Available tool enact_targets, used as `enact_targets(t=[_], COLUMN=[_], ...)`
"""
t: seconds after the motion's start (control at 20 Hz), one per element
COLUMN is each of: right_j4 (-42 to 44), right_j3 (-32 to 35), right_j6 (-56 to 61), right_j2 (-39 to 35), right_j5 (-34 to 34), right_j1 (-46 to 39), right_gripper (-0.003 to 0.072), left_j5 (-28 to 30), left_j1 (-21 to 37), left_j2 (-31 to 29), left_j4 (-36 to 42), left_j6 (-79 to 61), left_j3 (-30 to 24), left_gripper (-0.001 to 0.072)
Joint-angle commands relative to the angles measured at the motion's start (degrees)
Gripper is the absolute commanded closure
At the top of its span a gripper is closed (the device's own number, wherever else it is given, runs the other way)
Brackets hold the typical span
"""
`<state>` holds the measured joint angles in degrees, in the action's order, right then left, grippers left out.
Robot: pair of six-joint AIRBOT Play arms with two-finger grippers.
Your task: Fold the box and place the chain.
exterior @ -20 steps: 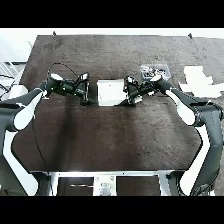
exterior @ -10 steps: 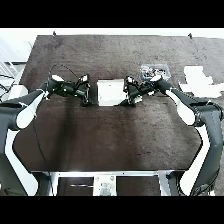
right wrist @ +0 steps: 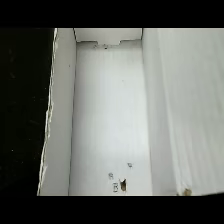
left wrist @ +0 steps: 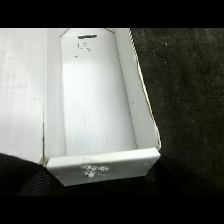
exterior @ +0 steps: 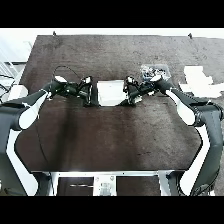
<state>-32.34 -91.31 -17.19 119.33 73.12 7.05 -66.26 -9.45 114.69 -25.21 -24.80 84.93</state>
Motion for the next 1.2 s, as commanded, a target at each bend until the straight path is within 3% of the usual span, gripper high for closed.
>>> enact_targets(t=[0.0, 0.45, 0.55, 1.15], right_j4=[0.0, 0.0, 0.0, 0.0], right_j3=[0.02, 0.02, 0.02, 0.02], right_j6=[0.0, 0.0, 0.0, 0.0], right_j2=[0.02, 0.02, 0.02, 0.02], right_j5=[0.0, 0.0, 0.0, 0.0], right_j1=[0.02, 0.02, 0.02, 0.02], right_gripper=[0.0095, 0.0095, 0.0095, 0.0095], left_j5=[1.88, 1.66, 2.19, 2.08], left_j1=[-0.15, -0.42, -1.05, -1.55], left_j2=[0.46, 2.45, 2.43, 2.4], left_j4=[1.05, 0.63, -0.33, -1.75], left_j6=[-1.18, 0.44, 0.98, 2.27], left_j3=[0.28, 1.86, 1.86, 2.38], left_gripper=[-0.0011, -0.0004, 0.0044, 0.0046])
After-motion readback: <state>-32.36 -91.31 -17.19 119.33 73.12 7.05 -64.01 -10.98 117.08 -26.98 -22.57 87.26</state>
